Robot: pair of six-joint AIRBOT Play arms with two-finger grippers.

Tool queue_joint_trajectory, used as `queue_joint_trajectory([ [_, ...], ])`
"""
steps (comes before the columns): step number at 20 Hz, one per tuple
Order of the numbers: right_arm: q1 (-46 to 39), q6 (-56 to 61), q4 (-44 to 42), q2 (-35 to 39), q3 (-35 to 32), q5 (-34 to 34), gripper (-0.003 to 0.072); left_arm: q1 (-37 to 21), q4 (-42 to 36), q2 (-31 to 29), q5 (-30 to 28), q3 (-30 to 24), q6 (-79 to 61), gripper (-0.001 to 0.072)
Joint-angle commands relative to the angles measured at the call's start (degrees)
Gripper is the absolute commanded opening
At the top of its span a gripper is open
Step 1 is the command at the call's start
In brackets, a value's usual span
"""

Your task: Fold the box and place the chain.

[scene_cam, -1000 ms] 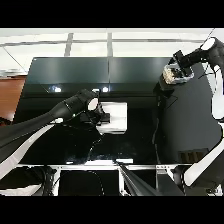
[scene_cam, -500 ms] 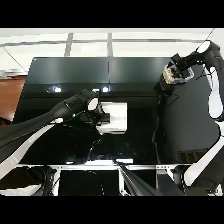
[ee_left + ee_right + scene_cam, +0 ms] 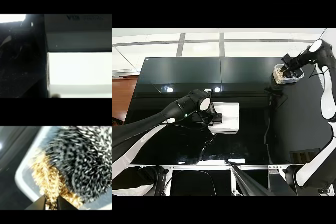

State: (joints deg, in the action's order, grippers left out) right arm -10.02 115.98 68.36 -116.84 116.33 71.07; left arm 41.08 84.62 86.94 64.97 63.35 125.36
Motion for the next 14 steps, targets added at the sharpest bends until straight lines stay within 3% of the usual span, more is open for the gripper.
queue_joint_trajectory([
  [1, -0.15, -11.37, 2.40, 6.34, 0.07, 0.63, 0.0020, -0.04, 0.02, 0.00, -0.04, 0.07, -0.02, 0.0027],
  [14, 0.15, -26.53, 2.54, 38.05, 0.07, -3.32, 0.0019, -0.04, 0.22, 0.00, -0.02, 0.07, -0.02, 0.0027],
])
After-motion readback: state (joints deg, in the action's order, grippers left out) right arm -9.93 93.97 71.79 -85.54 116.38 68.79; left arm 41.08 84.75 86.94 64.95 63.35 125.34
